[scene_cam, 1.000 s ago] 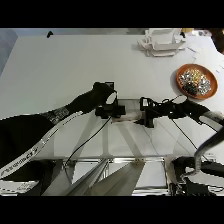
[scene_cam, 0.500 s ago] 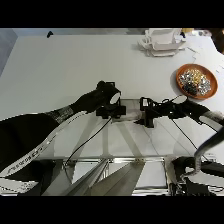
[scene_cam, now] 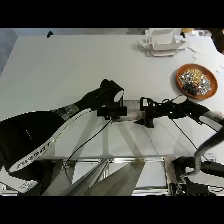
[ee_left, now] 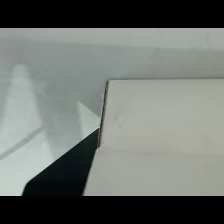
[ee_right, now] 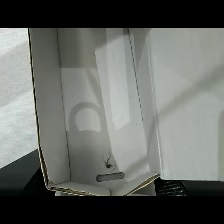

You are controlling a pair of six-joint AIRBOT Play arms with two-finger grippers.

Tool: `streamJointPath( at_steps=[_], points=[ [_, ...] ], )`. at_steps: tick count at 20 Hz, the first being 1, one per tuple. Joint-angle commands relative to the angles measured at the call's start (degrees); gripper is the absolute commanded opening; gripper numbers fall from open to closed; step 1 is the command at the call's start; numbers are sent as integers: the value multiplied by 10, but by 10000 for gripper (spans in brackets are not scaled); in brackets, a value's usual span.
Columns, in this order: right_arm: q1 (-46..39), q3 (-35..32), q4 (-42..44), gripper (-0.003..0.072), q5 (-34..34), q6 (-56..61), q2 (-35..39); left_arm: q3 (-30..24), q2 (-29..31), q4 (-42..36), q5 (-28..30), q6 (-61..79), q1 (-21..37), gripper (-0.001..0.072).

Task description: Fold the box and place the chain.

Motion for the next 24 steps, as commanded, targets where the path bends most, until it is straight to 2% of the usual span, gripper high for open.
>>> streamJointPath(
  at_steps=[1, 3, 4, 5, 8, 9, 10, 11, 12, 19, 24],
  points=[
    [0, 0, 0, 402, 0, 0, 0, 2, -6, -9, 2, 0, 0, 132],
    [0, 0, 0, 402, 0, 0, 0, 2, -6, -6, 8, 0, 0, 124],
    [0, 0, 0, 402, 0, 0, 0, 2, -6, -5, 9, 0, 0, 22],
    [0, 0, 0, 402, 0, 0, 0, 2, -6, -3, 9, 0, 0, 3],
    [0, 0, 0, 402, 0, 0, 0, 2, -6, -2, 9, 0, 0, 3],
    [0, 0, 0, 402, 0, 0, 0, 2, -6, -1, 9, 0, 0, 6],
    [0, 0, 0, 402, 0, 0, 0, 2, -6, 0, 10, 0, 0, 58],
    [0, 0, 0, 402, 0, 0, 0, 2, -5, -1, 10, 0, 1, 162],
    [0, 0, 0, 402, 0, 0, 0, 2, -3, -1, 9, 0, 2, 233],
    [0, 0, 0, 402, 0, 0, 0, 2, 12, 20, 8, 26, 9, 231],
    [0, 0, 0, 402, 0, 0, 0, 1, 3, 21, 6, 26, 4, 200]
  ],
)
